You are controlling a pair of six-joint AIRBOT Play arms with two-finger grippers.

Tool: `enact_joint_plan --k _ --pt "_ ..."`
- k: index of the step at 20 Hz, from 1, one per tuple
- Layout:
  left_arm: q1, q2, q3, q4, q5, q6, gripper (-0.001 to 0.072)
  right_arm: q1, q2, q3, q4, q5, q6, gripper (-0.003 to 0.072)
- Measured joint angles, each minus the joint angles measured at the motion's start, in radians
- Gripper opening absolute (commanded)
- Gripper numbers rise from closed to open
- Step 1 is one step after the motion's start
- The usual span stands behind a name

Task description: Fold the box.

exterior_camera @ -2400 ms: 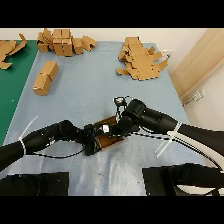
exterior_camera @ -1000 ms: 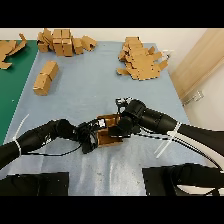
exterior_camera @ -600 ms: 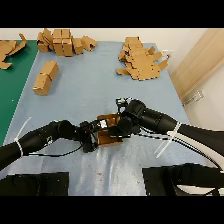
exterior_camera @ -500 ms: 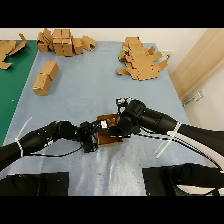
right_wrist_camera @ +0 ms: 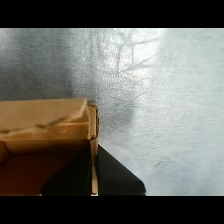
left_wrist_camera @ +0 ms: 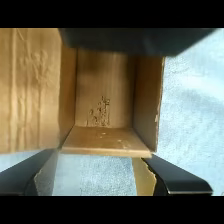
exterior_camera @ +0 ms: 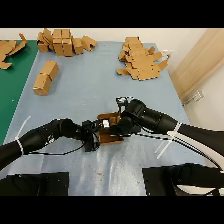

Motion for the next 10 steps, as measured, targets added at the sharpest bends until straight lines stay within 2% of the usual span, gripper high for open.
enact_joint_plan --k 10 --pt "0.001 0.000 0.023 0.008 -0.034 -0.006 0.0702 0.000 0.000 0.000 0.007 0.009 0.001 0.0007"
